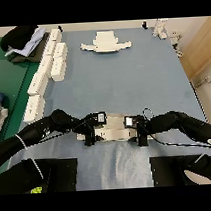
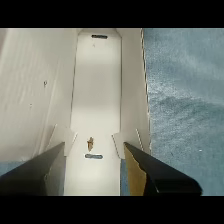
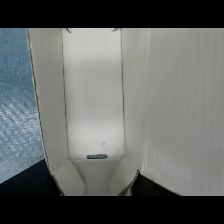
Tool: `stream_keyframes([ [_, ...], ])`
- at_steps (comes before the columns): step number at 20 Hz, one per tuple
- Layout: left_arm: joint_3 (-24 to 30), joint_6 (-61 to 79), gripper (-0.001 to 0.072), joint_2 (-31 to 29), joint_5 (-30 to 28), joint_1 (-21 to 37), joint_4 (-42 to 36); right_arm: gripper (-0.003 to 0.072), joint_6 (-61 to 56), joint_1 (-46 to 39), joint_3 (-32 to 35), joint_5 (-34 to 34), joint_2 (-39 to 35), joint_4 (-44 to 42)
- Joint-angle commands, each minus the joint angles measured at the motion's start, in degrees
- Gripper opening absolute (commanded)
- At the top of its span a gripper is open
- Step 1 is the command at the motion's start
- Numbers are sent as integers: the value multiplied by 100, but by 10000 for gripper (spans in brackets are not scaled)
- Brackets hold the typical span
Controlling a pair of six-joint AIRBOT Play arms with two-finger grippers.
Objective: Fold the box.
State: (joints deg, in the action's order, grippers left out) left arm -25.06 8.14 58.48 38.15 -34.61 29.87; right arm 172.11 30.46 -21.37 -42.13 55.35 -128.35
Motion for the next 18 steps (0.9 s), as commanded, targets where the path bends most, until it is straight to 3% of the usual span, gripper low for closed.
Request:
stream_keyframes([
  [1, -7, -7, 598, 13, -55, -4, -11, 514, 2, -2, 0, 4, -2, -2],
  [4, -7, -13, 597, 13, -46, -4, -11, 513, 2, 0, 0, 4, -2, -2],
  [5, -7, -70, 564, 13, -48, -4, -9, 514, 2, 0, 0, 7, -2, -2],
  [6, -11, -348, 258, 0, -50, -2, 76, 514, 2, -2, 0, 4, -2, -2],
  [7, -42, -654, 25, -44, 22, -2, 391, 514, 2, 0, 0, 4, -2, -2],
  [11, -247, -3418, 13, -555, 404, 87, 2326, 514, 2, -2, 0, 4, -2, -2],
  [13, -348, -4474, 14, -938, 826, 254, 2820, 513, 2, 0, 0, 4, -2, -2],
  [16, -374, -5949, 13, -1635, 1226, 761, 3397, 514, 2, 0, 0, 7, -2, -2],
  [18, -374, -7764, 13, -1974, 1303, 1397, 4142, 514, 2, 0, 0, 4, -2, -2],
])
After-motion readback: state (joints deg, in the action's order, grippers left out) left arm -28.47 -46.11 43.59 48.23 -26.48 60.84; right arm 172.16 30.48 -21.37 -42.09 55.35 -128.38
